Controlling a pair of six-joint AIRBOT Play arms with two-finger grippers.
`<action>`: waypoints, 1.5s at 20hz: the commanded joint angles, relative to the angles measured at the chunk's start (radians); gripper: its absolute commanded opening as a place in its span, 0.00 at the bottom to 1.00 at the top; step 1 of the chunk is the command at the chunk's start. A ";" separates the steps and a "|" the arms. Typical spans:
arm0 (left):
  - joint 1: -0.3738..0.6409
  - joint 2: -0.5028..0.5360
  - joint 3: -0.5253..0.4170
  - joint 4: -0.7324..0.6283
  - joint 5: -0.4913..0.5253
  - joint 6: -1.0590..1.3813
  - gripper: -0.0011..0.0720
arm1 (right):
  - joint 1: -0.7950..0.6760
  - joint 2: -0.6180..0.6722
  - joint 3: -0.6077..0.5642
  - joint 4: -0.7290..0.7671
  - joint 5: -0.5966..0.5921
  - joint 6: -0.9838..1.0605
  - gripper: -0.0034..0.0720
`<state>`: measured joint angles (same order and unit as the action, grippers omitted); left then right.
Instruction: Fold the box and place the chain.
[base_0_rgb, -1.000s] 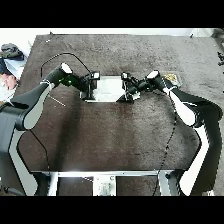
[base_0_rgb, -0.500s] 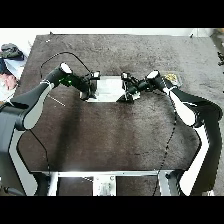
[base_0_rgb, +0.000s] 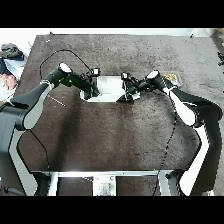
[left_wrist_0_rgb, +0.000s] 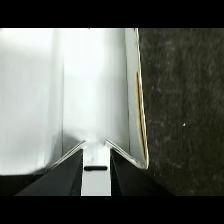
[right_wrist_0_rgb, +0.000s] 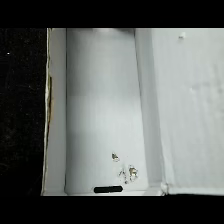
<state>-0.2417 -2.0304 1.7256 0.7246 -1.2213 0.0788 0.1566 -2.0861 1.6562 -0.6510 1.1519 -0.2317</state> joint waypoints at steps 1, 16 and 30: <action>-0.001 -0.007 0.000 -0.030 -0.002 0.002 0.28 | 0.000 0.000 0.000 0.000 0.000 0.000 0.65; 0.046 -0.022 0.000 -0.007 -0.104 -0.007 0.03 | 0.000 0.000 0.000 0.000 0.000 0.000 0.65; 0.173 0.249 -0.056 0.031 0.038 -0.591 0.02 | 0.000 0.000 0.000 0.000 0.000 0.000 0.65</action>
<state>-0.1116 -1.8572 1.7115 0.7483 -1.2930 -0.3038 0.1562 -2.0861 1.6562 -0.6510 1.1522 -0.2314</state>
